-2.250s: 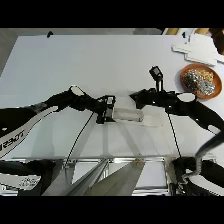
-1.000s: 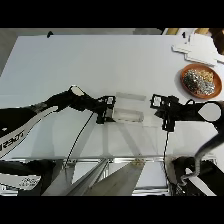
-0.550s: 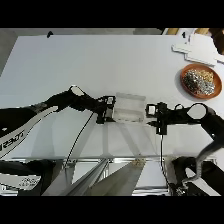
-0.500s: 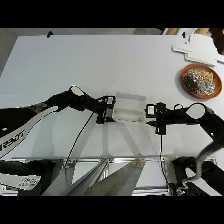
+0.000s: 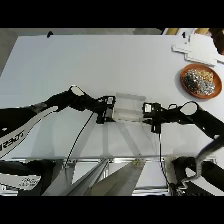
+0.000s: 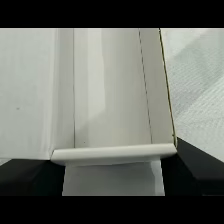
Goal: Fold the box and place the chain.
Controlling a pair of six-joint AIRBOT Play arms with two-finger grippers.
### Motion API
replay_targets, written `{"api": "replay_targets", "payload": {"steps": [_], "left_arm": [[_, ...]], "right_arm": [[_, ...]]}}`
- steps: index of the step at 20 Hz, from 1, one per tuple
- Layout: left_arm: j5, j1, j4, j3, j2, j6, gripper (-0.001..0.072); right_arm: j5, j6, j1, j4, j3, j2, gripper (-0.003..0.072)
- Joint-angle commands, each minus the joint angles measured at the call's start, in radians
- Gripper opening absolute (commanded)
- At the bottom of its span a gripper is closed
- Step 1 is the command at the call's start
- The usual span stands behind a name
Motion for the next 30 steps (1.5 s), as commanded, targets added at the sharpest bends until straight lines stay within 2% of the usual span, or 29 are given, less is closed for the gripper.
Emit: {"api": "replay_targets", "payload": {"steps": [1, 3, 9, 12, 15, 19, 20, 22, 23, 26, 28, 29, 30], "left_arm": [[0.000, 0.000, 0.000, 0.001, 0.001, 0.000, 0.0137], [0.000, 0.000, 0.000, 0.001, 0.001, 0.000, 0.0137], [0.000, 0.000, 0.000, 0.001, 0.001, 0.000, 0.0137], [0.000, 0.000, 0.000, 0.001, 0.001, 0.000, 0.0137], [0.000, 0.000, 0.000, 0.001, 0.001, 0.000, 0.0137], [0.000, 0.000, 0.000, 0.001, 0.001, 0.000, 0.0137], [0.000, 0.000, 0.000, 0.001, 0.001, 0.000, 0.0137], [0.000, 0.000, 0.000, 0.001, 0.001, 0.000, 0.0137], [0.000, 0.000, 0.000, 0.001, 0.001, 0.000, 0.0137], [0.000, 0.000, 0.000, 0.001, 0.001, 0.000, 0.0137], [0.000, 0.000, 0.000, 0.001, 0.001, 0.000, 0.0137], [0.000, 0.000, 0.000, 0.001, 0.001, 0.000, 0.0137], [0.000, 0.000, 0.000, 0.001, 0.001, 0.000, 0.0137]], "right_arm": [[0.001, -0.021, 0.000, 0.070, 0.000, -0.010, 0.0170], [0.000, -0.060, 0.000, 0.082, -0.001, -0.010, 0.0167], [-0.027, -0.208, 0.000, 0.254, -0.055, -0.013, 0.0165], [-0.037, -0.244, 0.000, 0.274, -0.069, -0.013, 0.0163], [-0.050, -0.244, 0.000, 0.274, -0.069, -0.013, 0.0341], [-0.056, -0.244, 0.000, 0.274, -0.072, -0.013, 0.0362], [-0.060, -0.244, 0.000, 0.274, -0.072, -0.013, 0.0427], [-0.064, -0.243, 0.000, 0.275, -0.074, -0.013, 0.0491], [-0.063, -0.243, 0.000, 0.275, -0.076, -0.013, 0.0555], [-0.064, -0.184, -0.002, 0.249, -0.086, -0.003, 0.0559], [-0.047, -0.060, -0.022, 0.153, -0.086, 0.049, 0.0549], [-0.031, 0.031, -0.039, 0.093, -0.086, 0.096, 0.0507], [-0.015, 0.121, -0.057, 0.033, -0.086, 0.151, 0.0395]]}}
